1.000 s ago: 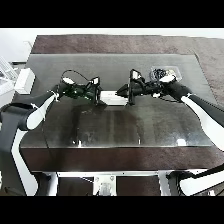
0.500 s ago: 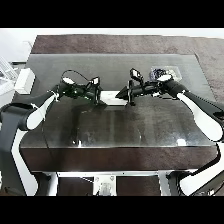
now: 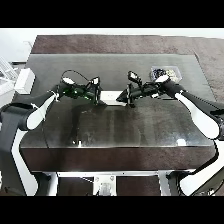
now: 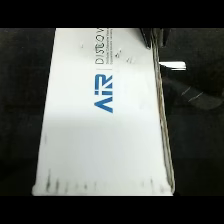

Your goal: Fold the box and place the chain.

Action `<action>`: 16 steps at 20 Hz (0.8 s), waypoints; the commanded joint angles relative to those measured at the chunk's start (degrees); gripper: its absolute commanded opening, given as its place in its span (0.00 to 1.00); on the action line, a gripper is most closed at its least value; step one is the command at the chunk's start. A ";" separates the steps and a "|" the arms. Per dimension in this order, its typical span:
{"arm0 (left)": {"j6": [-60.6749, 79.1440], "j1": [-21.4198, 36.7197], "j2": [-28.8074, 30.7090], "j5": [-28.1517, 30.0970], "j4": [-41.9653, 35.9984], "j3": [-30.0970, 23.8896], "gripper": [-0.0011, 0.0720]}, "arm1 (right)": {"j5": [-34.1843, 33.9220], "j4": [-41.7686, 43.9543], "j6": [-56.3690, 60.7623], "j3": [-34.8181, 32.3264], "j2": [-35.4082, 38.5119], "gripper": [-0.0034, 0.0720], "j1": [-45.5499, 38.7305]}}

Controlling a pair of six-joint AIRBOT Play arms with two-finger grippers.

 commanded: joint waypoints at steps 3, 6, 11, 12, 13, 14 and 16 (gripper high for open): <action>-0.02 0.07 0.04 0.09 -0.04 0.00 0.66 | 3.82 -0.59 1.60 3.37 1.01 0.06 0.11; -0.02 0.07 0.04 -0.02 -0.04 0.00 0.66 | 7.13 1.33 5.29 6.75 5.14 0.06 -0.72; -0.02 0.07 0.04 0.13 -0.04 0.00 0.66 | 6.95 1.25 13.90 7.21 17.14 0.06 -3.61; -0.02 0.07 0.04 0.07 -0.04 0.00 0.66 | 6.95 1.27 15.47 7.13 19.06 0.06 -4.72; 0.00 0.07 0.04 0.07 -0.07 0.00 0.66 | 6.97 1.25 16.98 7.08 20.41 0.06 -5.66; 0.00 0.07 0.04 0.04 -0.07 0.02 0.66 | 6.97 1.27 18.16 6.91 21.57 0.06 -6.60; -0.02 0.07 0.04 0.11 -0.07 0.00 0.66 | 7.02 1.27 19.45 5.95 22.77 0.06 -7.96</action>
